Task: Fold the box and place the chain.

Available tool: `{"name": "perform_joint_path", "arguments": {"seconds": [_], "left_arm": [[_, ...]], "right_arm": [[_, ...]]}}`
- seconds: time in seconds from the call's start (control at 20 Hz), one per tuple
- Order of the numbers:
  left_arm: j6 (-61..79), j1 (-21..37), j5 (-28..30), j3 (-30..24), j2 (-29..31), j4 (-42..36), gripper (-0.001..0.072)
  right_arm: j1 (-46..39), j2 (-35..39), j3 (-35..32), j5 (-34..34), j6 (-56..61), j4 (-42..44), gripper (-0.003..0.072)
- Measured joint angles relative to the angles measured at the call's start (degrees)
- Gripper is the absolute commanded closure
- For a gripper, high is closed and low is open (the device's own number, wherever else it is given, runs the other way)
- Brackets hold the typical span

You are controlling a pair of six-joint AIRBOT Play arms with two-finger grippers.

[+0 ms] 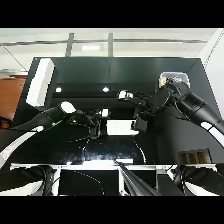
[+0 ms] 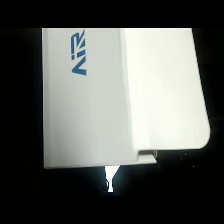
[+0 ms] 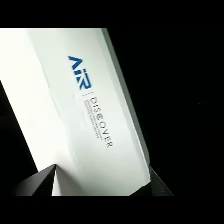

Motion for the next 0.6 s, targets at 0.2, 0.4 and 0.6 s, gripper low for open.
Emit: {"name": "perform_joint_path", "arguments": {"seconds": [0.2,0.4,0.6], "left_arm": [[-0.02,0.0,0.04,0.0,0.0,0.0,0.0229],[-0.04,0.0,0.07,0.0,0.0,-0.02,0.0228],[-0.22,-0.02,0.2,0.0,0.0,-0.04,0.0229]], "right_arm": [[0.59,-0.31,-0.28,-0.81,-1.33,0.46,-0.0014],[0.94,-0.46,-0.35,0.15,-1.86,0.26,0.0152],[1.01,-0.46,-0.35,0.79,-2.03,-0.37,0.0277]]}}
